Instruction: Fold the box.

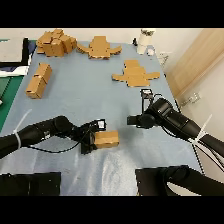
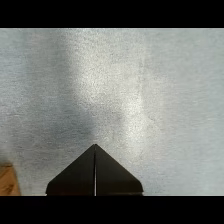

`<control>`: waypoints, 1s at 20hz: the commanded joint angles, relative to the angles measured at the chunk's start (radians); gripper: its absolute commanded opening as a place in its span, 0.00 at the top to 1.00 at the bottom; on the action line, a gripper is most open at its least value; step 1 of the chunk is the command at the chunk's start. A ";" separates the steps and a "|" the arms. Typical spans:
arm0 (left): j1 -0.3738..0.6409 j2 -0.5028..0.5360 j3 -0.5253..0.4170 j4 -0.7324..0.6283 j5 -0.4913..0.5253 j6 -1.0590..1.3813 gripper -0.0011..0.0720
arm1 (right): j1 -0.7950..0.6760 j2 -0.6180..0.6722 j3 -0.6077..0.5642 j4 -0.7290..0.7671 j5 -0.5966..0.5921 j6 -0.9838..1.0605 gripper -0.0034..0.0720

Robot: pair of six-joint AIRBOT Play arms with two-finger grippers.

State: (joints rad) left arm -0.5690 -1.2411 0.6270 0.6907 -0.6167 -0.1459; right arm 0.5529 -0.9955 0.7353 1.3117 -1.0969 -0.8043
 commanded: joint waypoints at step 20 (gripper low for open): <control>1.056 0.215 0.003 0.507 -0.109 -0.795 0.28 | -0.001 -0.001 0.001 -0.055 0.027 0.000 0.95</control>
